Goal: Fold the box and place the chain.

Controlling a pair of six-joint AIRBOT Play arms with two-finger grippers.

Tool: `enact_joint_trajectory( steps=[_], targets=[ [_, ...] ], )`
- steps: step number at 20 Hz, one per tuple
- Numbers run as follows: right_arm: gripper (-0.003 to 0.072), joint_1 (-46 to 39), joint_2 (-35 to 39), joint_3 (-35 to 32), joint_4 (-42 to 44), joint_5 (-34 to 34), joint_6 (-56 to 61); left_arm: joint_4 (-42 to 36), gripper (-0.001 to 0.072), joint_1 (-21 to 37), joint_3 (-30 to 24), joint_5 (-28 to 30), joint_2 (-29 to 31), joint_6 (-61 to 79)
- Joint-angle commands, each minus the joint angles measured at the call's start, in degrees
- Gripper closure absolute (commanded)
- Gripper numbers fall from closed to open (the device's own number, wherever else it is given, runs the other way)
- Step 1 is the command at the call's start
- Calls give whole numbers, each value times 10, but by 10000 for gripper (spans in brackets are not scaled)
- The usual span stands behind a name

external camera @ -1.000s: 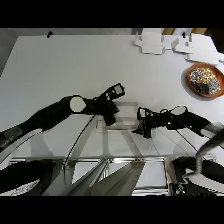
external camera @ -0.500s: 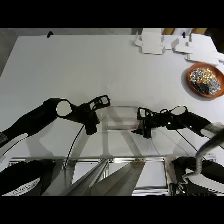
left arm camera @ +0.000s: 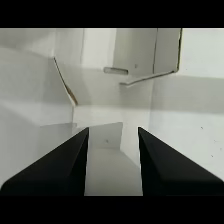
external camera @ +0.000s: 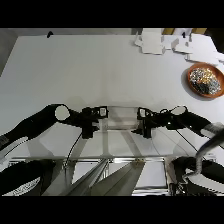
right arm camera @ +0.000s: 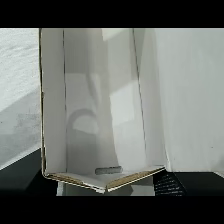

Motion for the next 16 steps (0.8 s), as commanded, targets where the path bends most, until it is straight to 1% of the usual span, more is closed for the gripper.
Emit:
enact_joint_trajectory(
  steps=[1,3,4,6,9,11,12,13,15,16],
  targets=[
    [379,0,0,0,0,0,0,-44,356,0,-3,23,0,90],
    [379,0,0,0,0,0,0,-60,286,-2,-3,25,0,120],
    [379,0,0,0,0,0,0,-62,272,-3,-3,30,0,128],
    [379,0,0,0,0,0,0,-62,251,-4,-3,48,-1,128],
    [379,0,0,0,0,0,0,-72,253,-5,-3,47,-4,140],
    [379,0,0,0,0,0,0,-72,262,-15,-4,50,-10,141],
    [379,0,0,0,0,0,0,-72,279,-23,-4,50,-12,141],
    [379,0,0,0,0,0,0,-72,338,-31,-4,50,-16,141],
    [379,0,0,0,0,0,0,-74,348,-45,-5,50,-23,154],
    [379,0,0,0,0,0,0,-75,422,-48,-4,52,-26,156]
  ],
)
